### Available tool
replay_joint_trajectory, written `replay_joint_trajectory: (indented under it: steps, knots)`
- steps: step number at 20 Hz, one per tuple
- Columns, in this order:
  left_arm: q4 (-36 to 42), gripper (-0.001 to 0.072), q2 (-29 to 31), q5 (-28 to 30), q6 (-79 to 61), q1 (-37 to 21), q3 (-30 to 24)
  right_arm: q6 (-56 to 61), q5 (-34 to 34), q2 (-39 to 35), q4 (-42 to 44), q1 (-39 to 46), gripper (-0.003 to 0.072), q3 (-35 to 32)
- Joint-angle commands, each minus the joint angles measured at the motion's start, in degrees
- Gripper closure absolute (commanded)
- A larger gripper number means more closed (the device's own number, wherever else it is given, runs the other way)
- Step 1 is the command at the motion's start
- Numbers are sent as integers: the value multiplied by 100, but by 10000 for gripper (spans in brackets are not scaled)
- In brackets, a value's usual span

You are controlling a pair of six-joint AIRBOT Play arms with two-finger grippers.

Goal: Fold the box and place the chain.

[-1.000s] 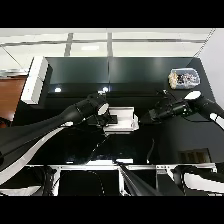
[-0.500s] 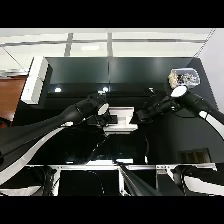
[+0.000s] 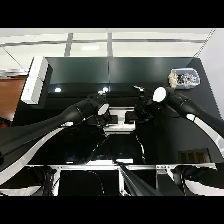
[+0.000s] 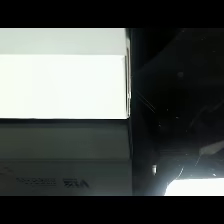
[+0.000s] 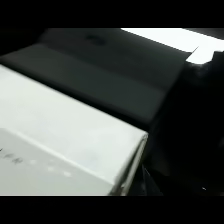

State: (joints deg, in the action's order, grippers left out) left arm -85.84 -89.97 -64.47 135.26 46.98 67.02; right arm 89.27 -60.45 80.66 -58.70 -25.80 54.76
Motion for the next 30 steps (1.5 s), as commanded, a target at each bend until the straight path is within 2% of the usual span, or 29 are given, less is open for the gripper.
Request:
replay_joint_trajectory:
  steps: [1, 3, 4, 8, 10, 11, 16, 17, 18, 19, 26, 27, 28, 30]
  knots:
    - [-2, 683, 2, -7, -2, -7, 4, 1150, 284, -2, -1073, -459, 155, 70]
    - [-2, 683, 2, -7, -2, -7, 4, 1674, 420, -2, -1591, -728, 179, 70]
    - [-2, 683, 2, -7, -2, -7, 4, 1891, 424, -2, -1812, -828, 272, 70]
    - [-2, 683, 2, -7, -2, -7, 4, 2354, 407, -2, -1963, -933, 273, 70]
    - [0, 683, 2, -9, -2, -7, 4, 2476, 404, 11, -2013, -933, 327, 70]
    - [-2, 683, 2, -9, -2, -7, 4, 2597, 367, 17, -2063, -946, 328, 72]
    - [-2, 683, 2, -7, -2, -7, 4, 3281, 133, 33, -3016, -1416, 330, 280]
    - [-2, 683, 2, -9, -2, -7, 4, 3394, 138, 35, -3040, -1434, 331, 308]
    - [-2, 683, 2, -9, -2, -7, 4, 3438, 125, 35, -2968, -1432, 413, 306]
    - [-2, 683, 2, -9, -2, -7, 4, 3438, 81, 35, -2957, -1434, 451, 306]
    - [-2, 683, 2, -9, -2, -7, 4, 3438, -96, 177, -2636, -1432, 452, 306]
    - [-2, 683, 2, -9, -2, -7, 4, 3434, -96, 181, -2551, -1432, 628, 306]
    - [-2, 683, 2, -7, -2, -7, 4, 3434, -63, 181, -2535, -1432, 675, 306]
    - [-2, 683, 2, -9, -2, -7, 4, 3416, -59, 181, -2498, -1432, 675, 306]
